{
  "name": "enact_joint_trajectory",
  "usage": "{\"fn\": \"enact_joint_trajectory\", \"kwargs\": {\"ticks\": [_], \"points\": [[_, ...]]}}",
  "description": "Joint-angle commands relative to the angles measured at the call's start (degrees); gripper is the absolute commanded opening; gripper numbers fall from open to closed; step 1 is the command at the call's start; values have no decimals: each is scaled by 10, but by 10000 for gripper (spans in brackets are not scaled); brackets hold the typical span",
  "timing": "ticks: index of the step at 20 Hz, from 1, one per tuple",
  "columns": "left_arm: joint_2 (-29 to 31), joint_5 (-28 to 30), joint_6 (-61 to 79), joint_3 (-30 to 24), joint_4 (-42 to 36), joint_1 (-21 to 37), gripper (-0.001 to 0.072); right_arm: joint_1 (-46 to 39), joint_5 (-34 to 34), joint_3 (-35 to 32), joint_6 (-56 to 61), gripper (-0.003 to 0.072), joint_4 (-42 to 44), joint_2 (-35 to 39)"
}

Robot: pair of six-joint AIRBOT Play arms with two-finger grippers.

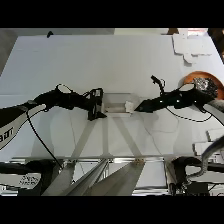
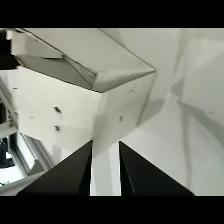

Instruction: Fold the box and place the chain.

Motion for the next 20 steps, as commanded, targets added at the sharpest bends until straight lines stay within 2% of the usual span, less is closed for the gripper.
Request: {"fn": "enact_joint_trajectory", "kwargs": {"ticks": [1, 3, 6, 7, 8, 16, 18, 20], "points": [[0, 0, 0, 0, 0, 0, 158, 1, 6, 0, -4, 203, 28, 14], [0, 0, 0, 0, 0, 0, 158, 7, 9, 0, -4, 207, 27, 15], [0, 0, 0, 0, 0, 0, 158, 33, 0, 0, -4, 264, 27, 15], [0, 0, 0, 0, 0, 0, 158, 43, -12, 0, -4, 322, 25, 15], [0, 0, 0, 0, 0, 0, 158, 50, -24, 0, -4, 340, 17, 15], [0, 0, 0, 0, 0, 0, 158, 72, -57, 0, 0, 353, -13, 36], [0, 0, 0, 0, 0, 0, 158, 84, -87, 0, 0, 476, -14, 42], [0, 0, 0, 0, 0, 0, 158, 97, -111, 0, 2, 478, -14, 43]]}}
